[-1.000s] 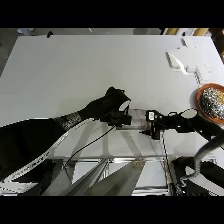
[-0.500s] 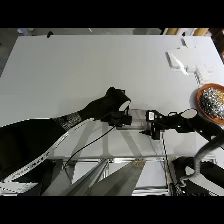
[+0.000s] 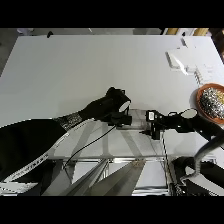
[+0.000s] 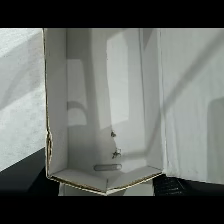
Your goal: Fold the box and place the chain.
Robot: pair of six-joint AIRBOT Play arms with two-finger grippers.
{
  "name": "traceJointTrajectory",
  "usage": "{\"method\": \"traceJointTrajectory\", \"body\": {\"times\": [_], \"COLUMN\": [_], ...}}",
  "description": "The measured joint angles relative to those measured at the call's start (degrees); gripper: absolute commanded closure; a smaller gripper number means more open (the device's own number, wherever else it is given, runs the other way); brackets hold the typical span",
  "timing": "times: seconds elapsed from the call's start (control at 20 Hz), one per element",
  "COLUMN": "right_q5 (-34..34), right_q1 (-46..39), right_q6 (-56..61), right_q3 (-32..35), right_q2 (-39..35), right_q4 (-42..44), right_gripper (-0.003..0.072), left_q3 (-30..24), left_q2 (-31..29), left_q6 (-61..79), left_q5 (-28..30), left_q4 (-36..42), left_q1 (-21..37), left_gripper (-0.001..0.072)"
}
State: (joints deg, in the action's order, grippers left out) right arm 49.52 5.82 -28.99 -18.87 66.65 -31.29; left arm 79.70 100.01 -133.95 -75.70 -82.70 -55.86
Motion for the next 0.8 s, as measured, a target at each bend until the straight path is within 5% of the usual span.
{"method": "traceJointTrajectory", "body": {"times": [0.25, 0.5, 0.65, 0.8], "right_q5": [0.0, 0.0, 0.0, 0.0], "right_q1": [0.0, 0.0, 0.0, 0.0], "right_q6": [0.2, 0.1, -0.1, -0.1], "right_q3": [0.0, 0.0, 0.0, 0.0], "right_q2": [0.0, 0.0, 0.0, 0.0], "right_q4": [0.0, 0.1, 0.0, 0.0], "right_gripper": [0.0272, 0.0272, 0.0272, 0.0272], "left_q3": [0.0, 0.0, -0.1, -0.1], "left_q2": [0.2, 0.2, 0.0, -2.0], "left_q6": [-0.9, -1.3, -1.0, 1.4], "left_q5": [0.4, 0.6, 0.5, -0.2], "left_q4": [0.2, 0.1, -0.3, -0.5], "left_q1": [-0.3, -0.4, -0.2, 0.4], "left_gripper": [0.0699, 0.0703, 0.0480, 0.0436]}}
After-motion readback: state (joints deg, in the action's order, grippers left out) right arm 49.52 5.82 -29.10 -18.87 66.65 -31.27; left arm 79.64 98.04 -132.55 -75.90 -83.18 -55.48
